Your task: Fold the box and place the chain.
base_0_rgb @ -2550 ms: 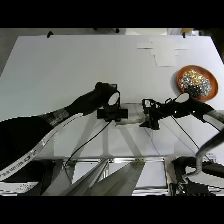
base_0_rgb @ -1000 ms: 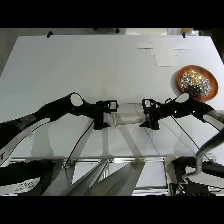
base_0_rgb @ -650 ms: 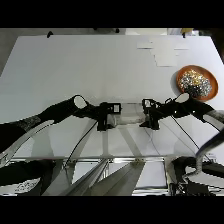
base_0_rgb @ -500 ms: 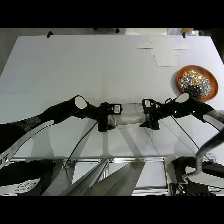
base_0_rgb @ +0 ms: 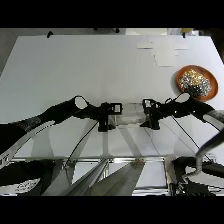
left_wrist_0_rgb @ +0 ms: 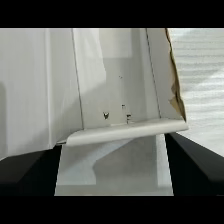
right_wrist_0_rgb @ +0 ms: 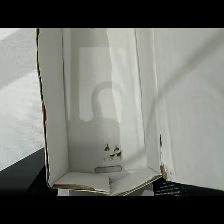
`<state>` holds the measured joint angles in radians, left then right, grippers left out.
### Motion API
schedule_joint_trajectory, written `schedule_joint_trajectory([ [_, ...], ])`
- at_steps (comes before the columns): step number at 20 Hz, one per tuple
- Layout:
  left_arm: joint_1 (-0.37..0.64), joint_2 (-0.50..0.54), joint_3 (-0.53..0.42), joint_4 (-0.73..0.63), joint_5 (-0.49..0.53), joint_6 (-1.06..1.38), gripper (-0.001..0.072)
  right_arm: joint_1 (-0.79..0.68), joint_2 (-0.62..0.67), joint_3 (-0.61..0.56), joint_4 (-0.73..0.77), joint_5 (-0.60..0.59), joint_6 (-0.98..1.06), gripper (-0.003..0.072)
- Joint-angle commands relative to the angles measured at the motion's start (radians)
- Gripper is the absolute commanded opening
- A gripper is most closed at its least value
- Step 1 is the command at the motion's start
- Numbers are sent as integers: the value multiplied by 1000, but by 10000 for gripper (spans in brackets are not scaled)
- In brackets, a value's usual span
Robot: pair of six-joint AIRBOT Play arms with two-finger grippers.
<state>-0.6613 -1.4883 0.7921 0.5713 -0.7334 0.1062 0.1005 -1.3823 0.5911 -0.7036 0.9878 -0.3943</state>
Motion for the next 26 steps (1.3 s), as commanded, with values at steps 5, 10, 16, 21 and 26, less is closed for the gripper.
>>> schedule_joint_trajectory([
  [5, 2, 0, 0, -39, -34, -1, 703, 0, 0, 0, 1, -1, 1, 298],
  [10, 24, 3, 0, 14, -47, -17, 706, 0, 0, 0, 1, -1, 1, 298],
  [16, 32, 10, 0, 110, -52, -159, 717, 0, 0, 0, 1, -1, 1, 298],
  [21, -10, -10, 0, 51, 3, -158, 718, 0, 0, 0, 1, -1, 1, 298],
  [26, -26, -18, 0, 23, 16, -159, 718, 0, 0, 0, 1, -1, 1, 298],
])
